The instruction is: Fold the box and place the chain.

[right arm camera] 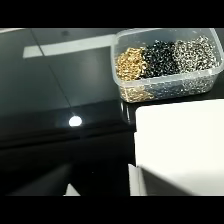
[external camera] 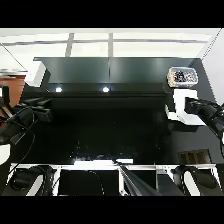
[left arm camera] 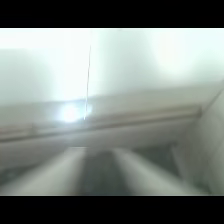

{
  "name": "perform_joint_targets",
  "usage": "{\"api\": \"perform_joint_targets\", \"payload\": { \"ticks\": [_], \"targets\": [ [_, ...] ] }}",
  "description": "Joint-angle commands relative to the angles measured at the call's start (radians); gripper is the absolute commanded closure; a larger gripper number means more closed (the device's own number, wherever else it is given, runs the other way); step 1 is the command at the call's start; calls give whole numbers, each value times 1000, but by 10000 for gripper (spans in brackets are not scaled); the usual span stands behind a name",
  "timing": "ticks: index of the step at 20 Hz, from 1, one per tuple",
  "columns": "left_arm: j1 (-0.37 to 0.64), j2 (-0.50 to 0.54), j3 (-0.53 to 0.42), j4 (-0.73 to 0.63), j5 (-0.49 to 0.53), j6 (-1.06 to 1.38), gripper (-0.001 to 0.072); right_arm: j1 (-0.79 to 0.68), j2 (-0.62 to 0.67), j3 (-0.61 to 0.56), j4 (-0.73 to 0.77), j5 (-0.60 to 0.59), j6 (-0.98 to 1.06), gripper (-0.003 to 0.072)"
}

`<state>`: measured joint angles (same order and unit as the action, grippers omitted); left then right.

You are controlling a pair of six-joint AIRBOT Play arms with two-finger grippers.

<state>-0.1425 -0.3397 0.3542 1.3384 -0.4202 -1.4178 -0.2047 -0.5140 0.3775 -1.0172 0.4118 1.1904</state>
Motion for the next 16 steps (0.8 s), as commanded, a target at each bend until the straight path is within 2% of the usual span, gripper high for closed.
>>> {"api": "perform_joint_targets", "payload": {
  "ticks": [1, 4, 7, 11, 15, 16],
  "targets": [
    [-1, -81, 1, -86, 91, -4, 0, -9, -154, 25, -34, -41, 5, -34],
    [-7, -141, 23, -96, -60, -3, 0, -137, -357, 232, -214, 127, 123, -34],
    [-5, -147, 30, -63, -202, -3, 1, -370, -550, 474, -412, 278, 261, -34],
    [-5, -147, 30, -66, -279, -4, 0, -652, -801, 744, -386, 531, 309, -34],
    [-5, -151, 30, -97, -298, -5, 0, -702, -1073, 967, -298, 882, 67, -34],
    [-5, -153, 30, -103, -298, -5, 0, -694, -1111, 981, -274, 909, 19, -34]
  ]
}}
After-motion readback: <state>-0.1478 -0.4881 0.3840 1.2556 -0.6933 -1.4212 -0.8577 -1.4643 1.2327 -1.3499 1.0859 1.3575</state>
